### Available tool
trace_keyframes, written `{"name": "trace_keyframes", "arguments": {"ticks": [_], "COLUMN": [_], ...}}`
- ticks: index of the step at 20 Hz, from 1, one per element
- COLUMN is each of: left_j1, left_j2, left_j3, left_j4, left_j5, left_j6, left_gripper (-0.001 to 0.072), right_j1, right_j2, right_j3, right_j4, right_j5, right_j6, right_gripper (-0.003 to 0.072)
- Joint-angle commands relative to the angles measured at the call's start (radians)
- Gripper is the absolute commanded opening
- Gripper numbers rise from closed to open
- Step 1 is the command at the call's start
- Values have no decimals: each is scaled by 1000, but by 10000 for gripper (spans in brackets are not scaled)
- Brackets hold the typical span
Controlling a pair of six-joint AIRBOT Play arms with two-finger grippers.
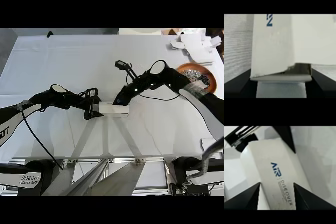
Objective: Fold the box and place the chain.
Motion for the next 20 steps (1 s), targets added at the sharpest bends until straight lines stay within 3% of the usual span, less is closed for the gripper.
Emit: {"name": "trace_keyframes", "arguments": {"ticks": [1, 4, 8, 17, 20], "left_j1": [0, 0, 0, 0, 0], "left_j2": [1, 1, 1, 1, 1], "left_j3": [0, 0, 0, 0, 0], "left_j4": [0, 0, 0, 0, 0], "left_j5": [0, 0, 0, 0, 0], "left_j6": [0, 0, 0, 0, 0], "left_gripper": [256, 256, 256, 256, 256], "right_j1": [46, 88, 124, 227, 251], "right_j2": [-2, 25, 90, 110, 116], "right_j3": [1, 1, 1, 0, 0], "right_j4": [-106, -220, -233, -452, -521], "right_j5": [4, -76, -187, -224, -272], "right_j6": [-86, -168, -214, -234, -196], "right_gripper": [435, 477, 479, 473, 426]}}
